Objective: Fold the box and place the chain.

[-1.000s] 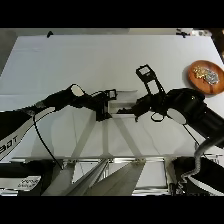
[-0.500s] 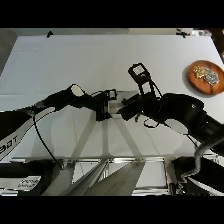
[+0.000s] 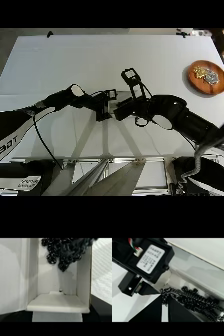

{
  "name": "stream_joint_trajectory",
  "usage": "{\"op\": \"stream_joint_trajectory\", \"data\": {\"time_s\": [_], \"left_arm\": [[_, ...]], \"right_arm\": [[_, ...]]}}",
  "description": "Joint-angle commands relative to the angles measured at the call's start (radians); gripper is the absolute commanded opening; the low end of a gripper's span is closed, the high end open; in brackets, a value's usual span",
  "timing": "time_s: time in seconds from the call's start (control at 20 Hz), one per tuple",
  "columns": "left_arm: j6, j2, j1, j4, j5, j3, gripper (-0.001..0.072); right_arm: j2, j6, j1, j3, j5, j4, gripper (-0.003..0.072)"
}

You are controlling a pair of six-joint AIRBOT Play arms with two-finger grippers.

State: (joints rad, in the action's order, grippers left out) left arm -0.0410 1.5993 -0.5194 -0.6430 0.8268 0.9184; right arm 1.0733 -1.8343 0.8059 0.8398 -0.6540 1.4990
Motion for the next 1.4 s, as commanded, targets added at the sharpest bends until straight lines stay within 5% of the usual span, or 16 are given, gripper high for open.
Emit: {"op": "stream_joint_trajectory", "data": {"time_s": [0.0,0.25,0.6,0.85,1.0,1.25,1.35], "left_arm": [[0.000,-0.001,0.000,0.000,0.000,0.000,0.0352],[0.000,-0.001,0.000,0.000,0.000,0.000,0.0352],[0.000,-0.001,0.000,0.000,0.000,0.000,0.0352],[0.000,-0.001,0.000,0.000,0.000,0.000,0.0352],[0.000,-0.001,0.000,0.000,0.000,0.000,0.0352],[0.000,-0.001,0.000,0.000,0.000,0.000,0.0352],[0.000,-0.001,0.000,0.000,0.000,0.000,0.0352]], "right_arm": [[0.069,-0.002,-0.012,-0.007,0.018,0.000,0.0013],[0.089,0.003,-0.056,-0.007,-0.041,0.001,0.0181],[-0.025,0.188,-0.136,-0.007,-0.187,0.025,0.0179],[-0.082,0.371,-0.212,-0.013,-0.433,0.129,0.0179],[-0.082,0.486,-0.272,-0.062,-0.421,0.130,0.0186],[-0.072,0.894,-0.343,-0.204,-0.215,0.032,0.0440],[-0.055,1.055,-0.359,-0.241,-0.142,-0.019,0.0474]]}}
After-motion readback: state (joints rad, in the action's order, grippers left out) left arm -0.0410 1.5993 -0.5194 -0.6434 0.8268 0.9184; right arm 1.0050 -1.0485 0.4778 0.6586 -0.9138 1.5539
